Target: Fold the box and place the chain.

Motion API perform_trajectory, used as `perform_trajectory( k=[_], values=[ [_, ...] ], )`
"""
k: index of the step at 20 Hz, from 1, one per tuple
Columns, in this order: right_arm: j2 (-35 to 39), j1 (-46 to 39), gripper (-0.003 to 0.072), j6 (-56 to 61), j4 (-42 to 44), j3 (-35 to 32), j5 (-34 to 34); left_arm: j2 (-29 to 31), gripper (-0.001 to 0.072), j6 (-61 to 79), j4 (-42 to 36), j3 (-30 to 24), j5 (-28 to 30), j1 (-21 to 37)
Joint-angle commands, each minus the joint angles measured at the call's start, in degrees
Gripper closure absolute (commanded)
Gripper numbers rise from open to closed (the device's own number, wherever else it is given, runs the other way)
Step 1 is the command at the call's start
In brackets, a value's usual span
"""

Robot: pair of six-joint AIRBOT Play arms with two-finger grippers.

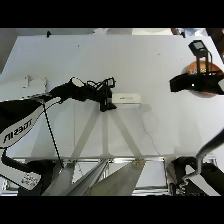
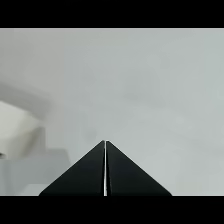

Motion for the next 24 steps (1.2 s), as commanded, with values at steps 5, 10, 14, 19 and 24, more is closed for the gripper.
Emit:
perform_trajectory(
  k=[5, 10, 14, 19, 24],
  values=[
    [0.0, -11.4, 0.0676, 6.7, -16.7, 0.1, 0.2, 0.0, 0.0690, 0.0, 0.0, 0.0, 0.0, 0.0],
    [0.0, -12.9, 0.0676, 6.7, -16.7, 0.1, -1.2, 0.0, 0.0691, 0.0, -0.8, 0.0, 0.5, 0.0],
    [0.0, -12.9, 0.0676, 6.7, -16.1, 0.1, -1.2, 0.0, 0.0691, 0.0, -0.6, 0.0, 0.5, 0.0],
    [0.0, -12.9, 0.0676, 6.7, -16.1, 0.1, -1.2, 0.0, 0.0692, -0.2, -0.9, 0.0, -1.3, 0.0],
    [0.0, -12.9, 0.0676, 6.7, -16.1, 0.1, -1.2, 2.3, 0.0693, -0.2, -3.1, 0.0, -2.3, 0.0]
  ],
)
